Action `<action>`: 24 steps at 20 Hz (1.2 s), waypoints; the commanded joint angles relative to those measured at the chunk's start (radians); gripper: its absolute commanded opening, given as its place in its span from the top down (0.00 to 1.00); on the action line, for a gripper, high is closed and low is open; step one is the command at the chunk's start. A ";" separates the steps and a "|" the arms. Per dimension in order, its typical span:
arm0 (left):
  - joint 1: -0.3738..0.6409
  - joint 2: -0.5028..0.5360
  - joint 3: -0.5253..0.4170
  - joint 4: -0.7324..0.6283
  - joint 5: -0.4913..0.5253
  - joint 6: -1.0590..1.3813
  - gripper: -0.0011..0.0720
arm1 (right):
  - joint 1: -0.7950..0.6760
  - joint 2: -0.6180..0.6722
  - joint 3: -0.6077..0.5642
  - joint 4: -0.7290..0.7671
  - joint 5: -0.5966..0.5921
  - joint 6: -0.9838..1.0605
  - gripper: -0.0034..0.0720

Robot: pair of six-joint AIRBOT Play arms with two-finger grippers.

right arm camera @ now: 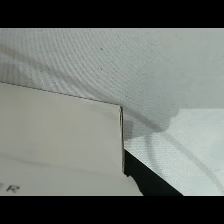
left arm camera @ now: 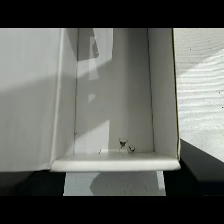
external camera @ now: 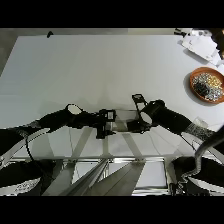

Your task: Fold the box and place the chain.

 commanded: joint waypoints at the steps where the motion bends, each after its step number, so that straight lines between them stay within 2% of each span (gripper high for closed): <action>1: 0.001 0.000 0.000 0.000 0.001 0.002 0.60 | 0.005 -0.007 -0.001 0.006 -0.009 0.006 0.95; 2: 0.001 0.000 0.000 0.000 0.001 0.002 0.60 | 0.005 -0.005 -0.001 0.006 -0.009 0.006 0.90; 3: 0.001 0.000 0.000 0.000 0.001 0.002 0.60 | 0.005 0.000 -0.001 0.004 -0.006 0.005 0.69; 4: 0.001 0.000 0.000 0.000 0.001 0.002 0.60 | 0.005 0.009 -0.001 0.000 -0.003 0.003 0.54; 7: 0.001 0.000 0.000 0.000 0.001 0.002 0.60 | 0.005 0.062 -0.001 -0.041 0.020 0.003 0.52; 10: 0.001 0.000 0.000 0.000 0.001 0.002 0.60 | 0.004 0.154 -0.001 -0.085 0.071 -0.027 0.38; 12: 0.001 0.000 0.000 0.000 0.001 0.002 0.60 | -0.015 0.224 -0.001 -0.117 0.109 -0.033 0.33; 18: 0.001 0.000 0.000 0.000 0.001 0.002 0.60 | -0.243 0.447 -0.001 -0.156 0.203 -0.191 0.33; 21: 0.001 0.000 0.000 0.000 0.001 0.002 0.60 | -0.483 0.539 -0.001 -0.183 0.146 -0.294 0.35; 24: 0.001 0.000 0.000 0.000 0.001 0.002 0.60 | -0.821 0.529 -0.001 -0.163 -0.010 -0.429 0.35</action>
